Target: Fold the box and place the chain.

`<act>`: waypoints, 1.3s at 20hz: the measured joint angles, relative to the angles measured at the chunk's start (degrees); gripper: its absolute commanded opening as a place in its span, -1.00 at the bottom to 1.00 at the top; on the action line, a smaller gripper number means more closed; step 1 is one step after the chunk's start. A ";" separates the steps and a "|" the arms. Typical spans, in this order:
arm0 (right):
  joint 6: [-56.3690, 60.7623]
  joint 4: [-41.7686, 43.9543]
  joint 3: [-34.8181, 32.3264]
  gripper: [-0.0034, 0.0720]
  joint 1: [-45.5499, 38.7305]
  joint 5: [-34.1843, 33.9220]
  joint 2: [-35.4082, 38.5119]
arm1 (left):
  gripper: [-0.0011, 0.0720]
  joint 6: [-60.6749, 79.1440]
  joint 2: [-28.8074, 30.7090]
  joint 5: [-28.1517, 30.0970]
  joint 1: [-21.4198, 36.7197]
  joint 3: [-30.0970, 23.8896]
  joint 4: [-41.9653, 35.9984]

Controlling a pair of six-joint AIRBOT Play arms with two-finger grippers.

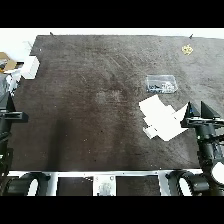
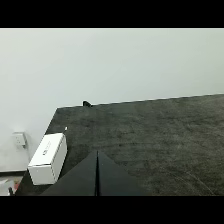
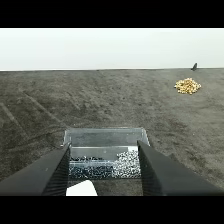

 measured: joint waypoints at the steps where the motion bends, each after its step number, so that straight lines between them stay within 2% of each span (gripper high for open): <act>1: 0.00 -0.11 0.00 0.36 -0.02 0.00 0.00 | -0.94 0.02 0.02 0.00 0.00 0.00 0.00; 8: 0.02 -0.33 0.33 0.36 -0.02 0.55 0.00 | -0.94 0.02 0.00 0.00 0.00 0.02 0.00; 12: -1.46 -0.39 4.09 0.36 -0.02 0.59 -2.29 | -0.94 0.02 0.02 0.00 0.00 0.00 0.02; 15: -2.49 -0.26 10.25 0.36 0.00 0.59 -9.64 | -0.94 0.02 0.02 0.02 0.00 0.00 0.02; 20: -2.73 2.80 22.84 0.36 -1.68 1.22 -29.03 | -0.94 0.02 0.02 0.00 0.00 0.00 0.02; 21: -2.36 3.96 25.51 0.36 -3.45 2.89 -33.53 | -0.94 0.02 0.02 0.00 0.00 0.00 0.00; 23: -0.17 4.61 30.84 0.36 -9.05 10.78 -42.40 | -0.94 0.02 0.02 -0.07 0.00 0.00 0.00; 26: 9.09 -2.45 41.11 0.36 -20.26 30.16 -56.06 | -0.94 0.02 0.02 -0.20 0.00 0.00 0.02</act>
